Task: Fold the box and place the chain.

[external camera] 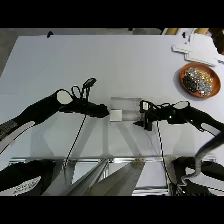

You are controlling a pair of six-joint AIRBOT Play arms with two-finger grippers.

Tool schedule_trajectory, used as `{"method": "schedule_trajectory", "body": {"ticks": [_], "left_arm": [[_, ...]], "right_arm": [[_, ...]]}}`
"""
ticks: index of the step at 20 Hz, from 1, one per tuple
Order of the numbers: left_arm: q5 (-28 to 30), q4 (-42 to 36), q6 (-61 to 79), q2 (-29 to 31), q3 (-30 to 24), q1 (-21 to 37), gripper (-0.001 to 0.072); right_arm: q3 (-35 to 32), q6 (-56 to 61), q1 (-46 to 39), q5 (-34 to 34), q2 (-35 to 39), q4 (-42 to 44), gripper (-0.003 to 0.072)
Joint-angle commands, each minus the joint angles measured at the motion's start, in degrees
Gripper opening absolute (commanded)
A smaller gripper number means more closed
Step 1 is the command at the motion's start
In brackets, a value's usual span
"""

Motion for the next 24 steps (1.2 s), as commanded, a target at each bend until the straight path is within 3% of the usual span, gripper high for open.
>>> {"method": "schedule_trajectory", "body": {"ticks": [1, 11, 14, 24], "left_arm": [[0.1, 0.3, 0.0, 1.3, 0.6, -0.3, 0.0276], [1.5, 2.3, 0.0, 1.6, 0.6, -4.0, 0.0285], [1.3, 8.1, -6.1, 0.7, 2.4, -5.5, 0.041], [-3.9, 23.8, -26.0, -4.7, 10.7, -10.4, 0.0414]], "right_arm": [[0.0, 0.0, 0.0, 0.0, 0.0, 0.0, 0.0298], [0.0, 0.0, 0.0, 0.0, 0.0, 0.0, 0.0298], [0.0, 0.0, 0.0, 0.0, 0.0, 0.0, 0.0298], [0.0, 0.0, 0.0, 0.0, 0.0, 0.0, 0.0298]]}}
